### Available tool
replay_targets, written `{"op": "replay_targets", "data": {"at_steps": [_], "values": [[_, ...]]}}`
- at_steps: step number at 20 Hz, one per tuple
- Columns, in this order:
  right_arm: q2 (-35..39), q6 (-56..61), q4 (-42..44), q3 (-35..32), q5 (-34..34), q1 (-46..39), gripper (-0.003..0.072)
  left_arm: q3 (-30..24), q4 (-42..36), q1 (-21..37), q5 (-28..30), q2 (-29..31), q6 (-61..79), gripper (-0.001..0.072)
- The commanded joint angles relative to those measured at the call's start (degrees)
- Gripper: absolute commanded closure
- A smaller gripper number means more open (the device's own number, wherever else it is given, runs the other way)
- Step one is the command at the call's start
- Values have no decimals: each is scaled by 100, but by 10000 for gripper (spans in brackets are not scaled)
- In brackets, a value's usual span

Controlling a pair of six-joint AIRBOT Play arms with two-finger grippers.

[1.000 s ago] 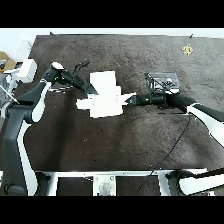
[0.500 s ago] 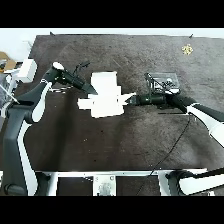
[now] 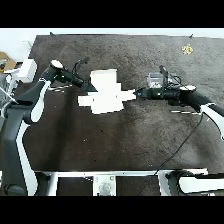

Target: Fold the box and place the chain.

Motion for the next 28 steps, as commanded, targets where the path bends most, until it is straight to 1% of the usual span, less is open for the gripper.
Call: {"op": "replay_targets", "data": {"at_steps": [1, 8, 13, 16, 18, 21, 24, 28], "values": [[87, -293, -15, -2, 160, -177, 176, 52, 13, 2, 363, 138, 1403, 700], [2, -804, -13, -4, 116, -170, 176, -2, 44, 0, 557, 131, 2826, 701], [-199, -1198, 9, -9, 125, -170, 177, -205, 50, -2, 1156, 131, 3309, 702], [-197, -1711, 280, -9, 116, -170, 176, -474, 63, -68, 1268, 127, 3602, 702], [-197, -2192, 634, -9, 118, -168, 176, -651, 26, -83, 1311, 127, 3827, 702], [-197, -2708, 911, -9, 133, -157, 177, -822, 28, -83, 1368, 127, 3827, 701], [-197, -3060, 907, -9, 133, -155, 177, -822, 55, -83, 1451, 125, 3818, 701], [-197, -3644, 909, -7, 136, -133, 177, -822, 118, -83, 1390, 114, 3773, 699]]}}
